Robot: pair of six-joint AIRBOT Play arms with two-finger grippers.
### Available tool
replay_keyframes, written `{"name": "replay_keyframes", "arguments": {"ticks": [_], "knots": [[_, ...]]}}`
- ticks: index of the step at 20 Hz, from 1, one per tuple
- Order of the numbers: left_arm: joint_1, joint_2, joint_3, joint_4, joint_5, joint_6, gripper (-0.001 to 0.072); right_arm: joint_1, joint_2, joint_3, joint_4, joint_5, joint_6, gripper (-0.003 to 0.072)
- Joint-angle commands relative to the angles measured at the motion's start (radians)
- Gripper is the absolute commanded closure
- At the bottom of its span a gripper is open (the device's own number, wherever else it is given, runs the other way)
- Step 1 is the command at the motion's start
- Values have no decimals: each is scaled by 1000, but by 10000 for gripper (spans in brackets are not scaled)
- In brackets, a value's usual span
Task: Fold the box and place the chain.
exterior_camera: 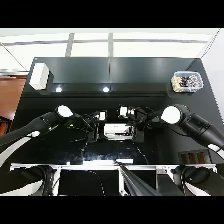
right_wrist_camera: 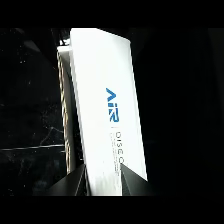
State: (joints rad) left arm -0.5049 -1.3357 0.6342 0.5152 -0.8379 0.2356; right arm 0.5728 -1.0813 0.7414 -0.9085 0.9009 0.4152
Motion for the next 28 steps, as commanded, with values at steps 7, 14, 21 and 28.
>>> {"name": "replay_keyframes", "arguments": {"ticks": [7,14,21,28], "knots": [[0,0,0,0,-1,0,415,1,-2,-22,9,22,0,426],[0,0,0,0,0,1,416,1,-2,-21,18,21,0,401],[0,0,0,0,0,0,416,1,1,-20,19,19,12,402],[0,0,0,0,0,0,415,1,18,-9,18,35,23,403]]}}
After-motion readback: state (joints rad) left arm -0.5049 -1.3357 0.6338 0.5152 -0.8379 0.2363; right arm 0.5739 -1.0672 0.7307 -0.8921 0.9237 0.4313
